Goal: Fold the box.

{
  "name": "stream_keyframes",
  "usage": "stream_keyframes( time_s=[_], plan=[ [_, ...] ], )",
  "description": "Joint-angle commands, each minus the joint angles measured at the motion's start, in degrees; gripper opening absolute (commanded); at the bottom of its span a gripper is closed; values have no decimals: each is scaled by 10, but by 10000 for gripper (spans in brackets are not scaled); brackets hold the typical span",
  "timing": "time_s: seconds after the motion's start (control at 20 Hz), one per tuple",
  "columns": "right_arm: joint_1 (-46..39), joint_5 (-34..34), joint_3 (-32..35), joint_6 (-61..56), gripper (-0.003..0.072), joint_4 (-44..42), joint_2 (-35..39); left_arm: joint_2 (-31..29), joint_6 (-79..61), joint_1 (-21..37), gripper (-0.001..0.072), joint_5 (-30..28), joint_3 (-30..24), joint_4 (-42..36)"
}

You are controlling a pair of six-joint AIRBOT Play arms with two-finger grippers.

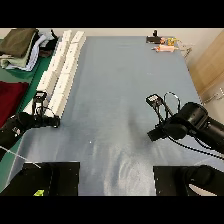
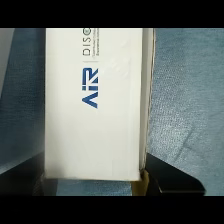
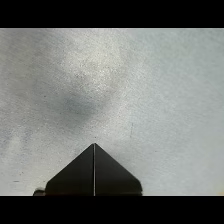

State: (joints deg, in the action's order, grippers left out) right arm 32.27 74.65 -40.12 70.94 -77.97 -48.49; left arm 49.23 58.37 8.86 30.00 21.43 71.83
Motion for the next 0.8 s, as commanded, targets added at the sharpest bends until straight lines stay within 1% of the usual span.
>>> stream_keyframes(
  time_s=[0.0,0.15,0.2,0.25,0.3,0.4,0.5,0.75],
  plan=[
    [0,0,0,0,3,0,0,0,0,0,525,1,0,-1],
    [0,0,0,0,3,0,0,0,0,0,526,0,0,-1],
    [0,0,0,0,3,0,0,0,0,0,538,1,0,-1],
    [0,0,0,0,3,0,0,0,1,0,649,2,0,-1],
    [0,0,0,0,3,0,0,0,2,0,702,2,0,-1],
    [0,0,0,0,3,0,0,-1,2,0,703,6,0,-1],
    [0,0,0,0,3,0,0,-7,2,1,703,23,1,1],
    [0,0,0,0,3,0,0,-45,3,2,703,59,1,1]
  ],
)
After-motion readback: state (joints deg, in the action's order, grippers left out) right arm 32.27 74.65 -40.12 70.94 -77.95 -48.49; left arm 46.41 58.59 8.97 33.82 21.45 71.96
